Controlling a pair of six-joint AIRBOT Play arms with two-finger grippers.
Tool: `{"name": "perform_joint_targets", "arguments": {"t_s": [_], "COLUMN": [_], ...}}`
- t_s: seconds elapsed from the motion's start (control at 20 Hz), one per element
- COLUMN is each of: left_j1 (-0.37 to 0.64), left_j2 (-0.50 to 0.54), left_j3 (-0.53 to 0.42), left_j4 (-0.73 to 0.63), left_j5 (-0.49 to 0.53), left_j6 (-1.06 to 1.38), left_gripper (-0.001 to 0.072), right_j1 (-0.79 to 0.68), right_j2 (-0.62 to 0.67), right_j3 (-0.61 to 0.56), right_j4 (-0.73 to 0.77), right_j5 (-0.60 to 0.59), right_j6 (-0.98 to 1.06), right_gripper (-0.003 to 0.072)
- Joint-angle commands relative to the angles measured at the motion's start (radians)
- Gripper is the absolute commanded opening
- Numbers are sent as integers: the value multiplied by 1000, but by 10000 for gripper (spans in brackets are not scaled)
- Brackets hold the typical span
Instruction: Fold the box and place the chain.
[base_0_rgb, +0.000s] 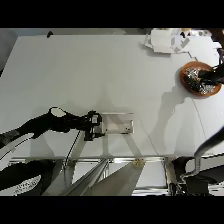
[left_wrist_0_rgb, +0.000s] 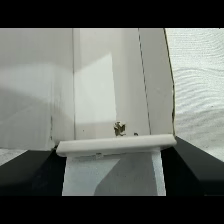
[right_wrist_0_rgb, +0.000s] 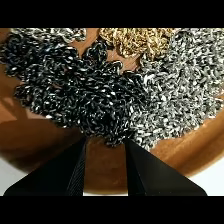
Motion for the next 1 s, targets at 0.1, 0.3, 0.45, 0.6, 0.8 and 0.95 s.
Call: {"name": "perform_joint_targets", "arguments": {"t_s": [0.1, 0.3, 0.45, 0.6, 0.8, 0.95], "left_j1": [0, 0, 0, 0, 0, 0], "left_j2": [0, 0, 0, 0, 0, 0], "left_j3": [0, 0, 0, 0, 0, 0], "left_j4": [0, 1, 1, 0, 0, 0], "left_j5": [0, 0, 0, 0, 0, 0], "left_j6": [0, 0, 0, 0, 0, 0], "left_gripper": [136, 136, 136, 136, 136, 136], "right_j1": [-17, -17, -17, -17, -16, -16], "right_j2": [-57, -57, -67, -77, -17, 103], "right_j3": [8, 8, 8, 8, 9, 8], "right_j4": [-8, 0, 2, 1, 0, 1], "right_j5": [19, 18, 33, 43, 43, 63], "right_j6": [26, 25, 25, 23, 16, -19], "right_gripper": [241, 219, 174, 82, 21, 21]}}
